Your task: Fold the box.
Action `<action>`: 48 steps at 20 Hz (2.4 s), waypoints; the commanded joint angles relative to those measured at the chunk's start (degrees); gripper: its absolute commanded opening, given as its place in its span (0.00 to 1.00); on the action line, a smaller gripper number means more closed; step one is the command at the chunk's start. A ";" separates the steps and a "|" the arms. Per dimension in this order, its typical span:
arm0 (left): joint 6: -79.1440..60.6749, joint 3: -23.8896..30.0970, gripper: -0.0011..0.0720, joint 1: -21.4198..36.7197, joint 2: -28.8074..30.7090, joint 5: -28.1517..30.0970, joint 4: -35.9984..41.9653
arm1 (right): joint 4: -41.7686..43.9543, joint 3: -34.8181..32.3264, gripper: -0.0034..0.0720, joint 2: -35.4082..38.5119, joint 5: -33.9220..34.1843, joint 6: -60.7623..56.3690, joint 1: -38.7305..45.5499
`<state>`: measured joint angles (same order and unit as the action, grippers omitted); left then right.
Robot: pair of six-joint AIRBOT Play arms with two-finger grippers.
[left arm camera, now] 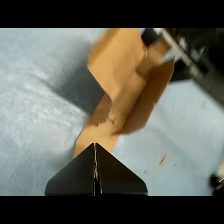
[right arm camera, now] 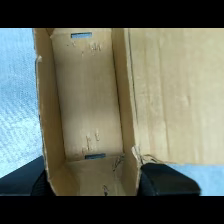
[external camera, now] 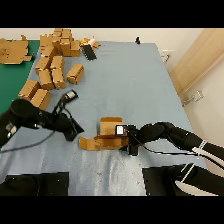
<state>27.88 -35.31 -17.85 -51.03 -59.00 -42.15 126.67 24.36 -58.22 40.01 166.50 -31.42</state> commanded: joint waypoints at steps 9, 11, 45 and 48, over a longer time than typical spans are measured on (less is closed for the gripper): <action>-6.10 4.04 0.95 -23.41 -2.84 19.43 -13.64 | 0.00 -0.02 0.82 -0.04 0.55 0.00 0.00; -6.82 4.04 0.95 -23.98 -4.81 19.54 -13.64 | -0.02 -0.02 0.82 -0.02 0.55 0.00 0.00; 0.37 -0.35 0.32 -28.26 -9.99 18.36 -19.56 | 0.00 -0.04 0.82 -0.04 0.57 0.00 0.00; 0.37 -0.35 0.32 -28.26 -9.99 15.43 -19.52 | 0.00 -0.02 0.82 -0.04 0.55 0.00 0.00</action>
<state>28.14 -35.42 -46.09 -61.06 -41.12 -61.52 126.67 24.36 -58.22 40.58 166.50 -31.40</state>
